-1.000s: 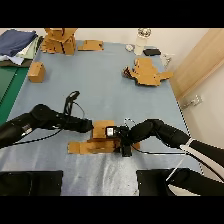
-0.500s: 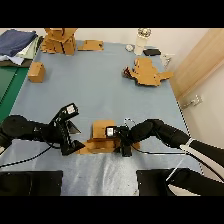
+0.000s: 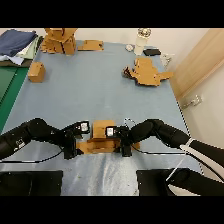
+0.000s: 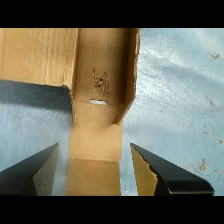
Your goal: Fold the box.
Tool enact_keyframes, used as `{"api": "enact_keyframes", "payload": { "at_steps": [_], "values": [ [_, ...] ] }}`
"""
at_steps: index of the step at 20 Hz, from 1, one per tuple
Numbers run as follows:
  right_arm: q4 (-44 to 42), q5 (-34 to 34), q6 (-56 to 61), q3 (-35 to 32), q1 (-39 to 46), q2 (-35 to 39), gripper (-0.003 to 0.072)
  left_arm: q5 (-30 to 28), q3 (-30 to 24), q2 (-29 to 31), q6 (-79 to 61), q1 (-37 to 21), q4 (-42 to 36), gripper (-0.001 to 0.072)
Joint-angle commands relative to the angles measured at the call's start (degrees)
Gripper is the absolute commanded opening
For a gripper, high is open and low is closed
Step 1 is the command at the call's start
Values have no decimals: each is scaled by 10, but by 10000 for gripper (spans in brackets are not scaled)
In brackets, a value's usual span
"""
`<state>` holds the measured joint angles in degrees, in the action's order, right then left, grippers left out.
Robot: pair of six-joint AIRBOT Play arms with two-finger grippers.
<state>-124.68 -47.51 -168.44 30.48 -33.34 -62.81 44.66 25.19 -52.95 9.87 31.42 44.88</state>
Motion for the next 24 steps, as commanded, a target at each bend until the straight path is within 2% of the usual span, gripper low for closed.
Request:
{"api": "enact_keyframes", "payload": {
  "at_steps": [1, 5, 13, 15, 17, 18, 19, 23, 24],
  "values": [
    [0, 0, 0, 0, 0, 0, 488, -36, -2, -31, -49, 15, -29, 670],
    [0, 0, 0, 0, 0, 0, 488, -35, -3, -31, -87, 15, -74, 669],
    [0, 0, 0, 0, 0, 0, 488, -23, -3, -33, -96, 16, -92, 645],
    [0, 0, 0, 0, 0, 0, 488, -26, -3, -39, -111, 24, -91, 443],
    [0, 0, 0, 0, 0, 0, 488, -35, -3, -47, -120, 33, -91, 439],
    [0, 0, 0, 0, 0, 0, 488, -43, -3, -50, -120, 37, -91, 381],
    [0, 0, 0, 0, 0, 0, 488, -52, -3, -53, -120, 41, -91, 282],
    [0, 0, 0, 0, 0, 0, 488, -102, -2, -57, -120, 62, -92, 281],
    [0, 0, 0, 0, 0, 0, 488, -114, -2, -57, -120, 66, -91, 202]
  ]
}}
